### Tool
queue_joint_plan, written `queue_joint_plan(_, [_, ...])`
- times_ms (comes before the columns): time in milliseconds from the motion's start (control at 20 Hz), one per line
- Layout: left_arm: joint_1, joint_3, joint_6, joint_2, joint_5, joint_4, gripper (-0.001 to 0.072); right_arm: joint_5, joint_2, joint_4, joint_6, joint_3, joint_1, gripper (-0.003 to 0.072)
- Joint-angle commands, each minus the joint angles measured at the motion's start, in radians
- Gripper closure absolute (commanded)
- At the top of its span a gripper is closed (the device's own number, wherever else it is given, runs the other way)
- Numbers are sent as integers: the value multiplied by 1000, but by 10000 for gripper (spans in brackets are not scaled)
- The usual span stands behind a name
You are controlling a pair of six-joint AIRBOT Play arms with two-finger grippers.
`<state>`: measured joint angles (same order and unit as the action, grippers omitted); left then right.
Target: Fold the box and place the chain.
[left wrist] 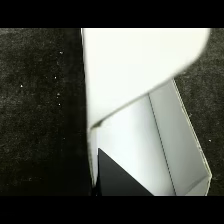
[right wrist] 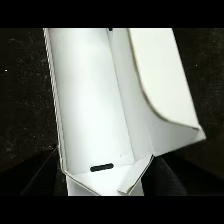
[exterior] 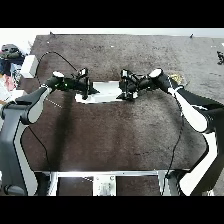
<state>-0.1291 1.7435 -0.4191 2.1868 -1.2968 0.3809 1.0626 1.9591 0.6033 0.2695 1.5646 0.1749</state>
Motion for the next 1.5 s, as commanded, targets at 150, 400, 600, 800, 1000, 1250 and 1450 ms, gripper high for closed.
queue_joint_plan(150, [0,0,0,1,-1,0,696,136,109,0,-12,128,-8,65])
queue_joint_plan(400, [0,0,0,1,0,0,696,129,128,-1,-3,129,-2,64])
queue_joint_plan(600, [0,0,0,1,0,0,696,116,131,0,7,135,5,66])
queue_joint_plan(800, [0,0,0,1,0,0,696,109,136,3,-13,137,11,85])
queue_joint_plan(1000, [0,0,0,1,0,0,696,110,148,7,-12,137,11,86])
queue_joint_plan(1250, [0,0,0,1,0,0,696,111,148,9,-12,137,12,97])
queue_joint_plan(1450, [0,0,0,1,0,0,696,111,148,34,-13,137,13,106])
